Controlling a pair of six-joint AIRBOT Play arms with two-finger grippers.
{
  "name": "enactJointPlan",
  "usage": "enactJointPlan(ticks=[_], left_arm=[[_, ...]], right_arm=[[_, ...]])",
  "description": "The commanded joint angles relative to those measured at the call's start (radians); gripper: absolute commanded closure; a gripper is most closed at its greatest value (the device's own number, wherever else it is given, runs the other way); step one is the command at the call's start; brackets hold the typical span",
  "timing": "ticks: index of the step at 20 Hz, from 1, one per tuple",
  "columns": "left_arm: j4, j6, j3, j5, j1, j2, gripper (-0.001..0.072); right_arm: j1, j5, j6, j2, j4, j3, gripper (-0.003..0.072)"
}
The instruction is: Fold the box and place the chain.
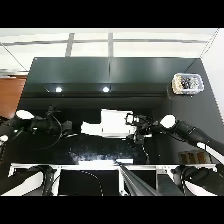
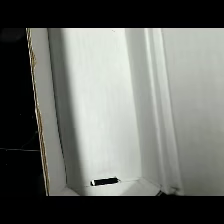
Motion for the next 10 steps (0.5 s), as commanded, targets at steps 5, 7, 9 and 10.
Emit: enactJointPlan(ticks=[5, 7, 9, 10], left_arm=[[-0.214, 0.173, 0.093, 0.045, -0.249, -0.187, 0.0681], [-0.214, 0.185, 0.124, 0.037, -0.258, -0.183, 0.068], [-0.209, 0.194, 0.152, 0.0, -0.238, -0.177, 0.0639], [-0.208, 0.194, 0.163, -0.021, -0.222, -0.172, 0.056]], right_arm=[[0.001, -0.001, 0.0, 0.001, 0.0, 0.0, 0.0247], [0.001, -0.001, 0.0, 0.0, 0.0, 0.0, 0.0247], [0.001, -0.001, 0.0, 0.001, 0.0, 0.0, 0.0247], [0.001, -0.001, 0.0, 0.001, 0.0, 0.0, 0.0247]])
